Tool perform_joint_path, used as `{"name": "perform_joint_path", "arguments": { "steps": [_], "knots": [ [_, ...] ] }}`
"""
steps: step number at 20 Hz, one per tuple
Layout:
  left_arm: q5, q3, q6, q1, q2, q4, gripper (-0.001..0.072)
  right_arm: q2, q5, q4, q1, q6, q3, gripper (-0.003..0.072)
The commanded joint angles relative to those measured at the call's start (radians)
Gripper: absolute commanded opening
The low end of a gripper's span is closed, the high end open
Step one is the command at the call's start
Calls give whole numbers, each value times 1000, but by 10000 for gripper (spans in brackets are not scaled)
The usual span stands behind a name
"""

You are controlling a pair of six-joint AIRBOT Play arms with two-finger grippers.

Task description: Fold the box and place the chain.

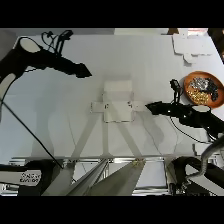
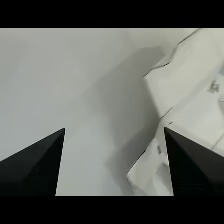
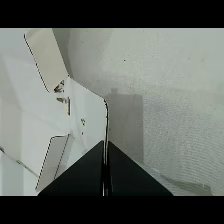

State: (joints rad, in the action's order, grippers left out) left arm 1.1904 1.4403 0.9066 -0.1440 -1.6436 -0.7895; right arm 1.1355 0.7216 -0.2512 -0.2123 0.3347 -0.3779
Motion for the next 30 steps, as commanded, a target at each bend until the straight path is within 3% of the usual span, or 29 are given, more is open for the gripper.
{"name": "perform_joint_path", "arguments": {
  "steps": [1,7,17,20,23,25,30],
  "knots": [
    [103,115,-140,-34,-169,146,696,-1,0,0,1,0,1,12],
    [187,133,-150,-100,-279,145,696,-1,0,0,1,0,1,12],
    [220,132,-323,-187,-294,108,691,-1,0,0,1,0,1,12],
    [221,133,-393,-188,-294,108,477,-1,0,0,1,0,1,12],
    [219,132,-437,-188,-294,108,468,-1,0,0,1,0,1,12],
    [219,131,-472,-189,-294,108,388,-1,0,0,1,0,1,12],
    [185,113,-528,-196,-294,112,386,-1,0,0,1,0,1,12]
  ]
}}
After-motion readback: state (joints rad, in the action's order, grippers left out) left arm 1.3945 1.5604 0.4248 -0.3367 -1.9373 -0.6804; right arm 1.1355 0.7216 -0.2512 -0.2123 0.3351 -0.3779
